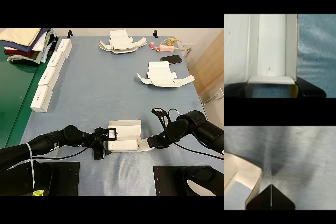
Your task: Fold the box.
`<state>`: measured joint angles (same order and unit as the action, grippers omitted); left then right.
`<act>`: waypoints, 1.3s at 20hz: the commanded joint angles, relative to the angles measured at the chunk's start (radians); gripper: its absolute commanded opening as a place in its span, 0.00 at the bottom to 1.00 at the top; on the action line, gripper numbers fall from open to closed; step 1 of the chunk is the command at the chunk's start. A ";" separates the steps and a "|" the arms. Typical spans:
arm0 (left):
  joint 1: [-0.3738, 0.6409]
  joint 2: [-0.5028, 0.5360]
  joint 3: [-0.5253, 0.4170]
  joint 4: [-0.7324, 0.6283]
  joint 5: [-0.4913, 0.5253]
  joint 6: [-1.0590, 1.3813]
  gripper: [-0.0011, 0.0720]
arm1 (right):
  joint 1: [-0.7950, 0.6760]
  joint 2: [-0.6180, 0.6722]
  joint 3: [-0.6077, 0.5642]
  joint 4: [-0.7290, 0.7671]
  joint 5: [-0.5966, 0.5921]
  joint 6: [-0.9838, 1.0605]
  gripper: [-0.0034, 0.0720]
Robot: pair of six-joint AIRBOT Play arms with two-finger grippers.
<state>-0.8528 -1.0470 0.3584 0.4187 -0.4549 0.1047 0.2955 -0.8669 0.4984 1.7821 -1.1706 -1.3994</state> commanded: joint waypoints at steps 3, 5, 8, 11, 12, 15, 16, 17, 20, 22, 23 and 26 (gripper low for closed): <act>-0.001 0.001 0.000 0.000 0.000 0.000 0.57 | -0.001 0.104 0.028 0.107 0.007 -0.027 0.05; -0.001 0.001 0.000 0.000 0.000 0.000 0.57 | -0.001 0.116 0.028 0.138 0.008 -0.027 0.19; -0.001 0.001 0.000 0.000 0.000 0.000 0.57 | 0.000 0.112 0.028 0.213 0.023 -0.044 0.35; -0.001 0.001 0.000 0.000 0.000 0.000 0.57 | 0.001 0.112 0.028 0.236 0.058 -0.045 0.57; -0.001 0.001 0.000 0.000 0.000 0.000 0.57 | 0.005 0.112 0.028 0.235 0.066 -0.046 0.57; -0.001 0.001 0.000 0.000 0.000 0.000 0.57 | 0.006 0.108 0.028 0.241 0.079 -0.046 0.57; -0.001 0.001 0.000 0.000 0.000 0.000 0.57 | 0.006 0.100 0.028 0.242 0.082 -0.046 0.57; -0.001 0.001 0.000 0.000 0.000 0.000 0.57 | 0.006 0.089 0.028 0.243 0.083 -0.046 0.57; -0.001 0.001 0.000 0.000 0.000 0.000 0.57 | 0.031 0.037 0.028 0.239 0.092 -0.044 0.57; -0.001 0.001 0.000 0.000 0.000 0.000 0.57 | 0.073 0.005 0.044 0.211 0.101 0.001 0.57; -0.001 0.001 0.000 0.000 0.000 0.000 0.57 | 0.106 -0.013 0.064 0.175 0.102 0.050 0.57; -0.001 0.001 0.000 0.000 0.000 0.000 0.57 | 0.233 -0.066 0.142 0.023 0.094 0.253 0.54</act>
<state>-0.8528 -1.0470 0.3584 0.4187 -0.4549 0.1047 0.4339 -0.8856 0.5854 1.9301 -1.0733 -1.3167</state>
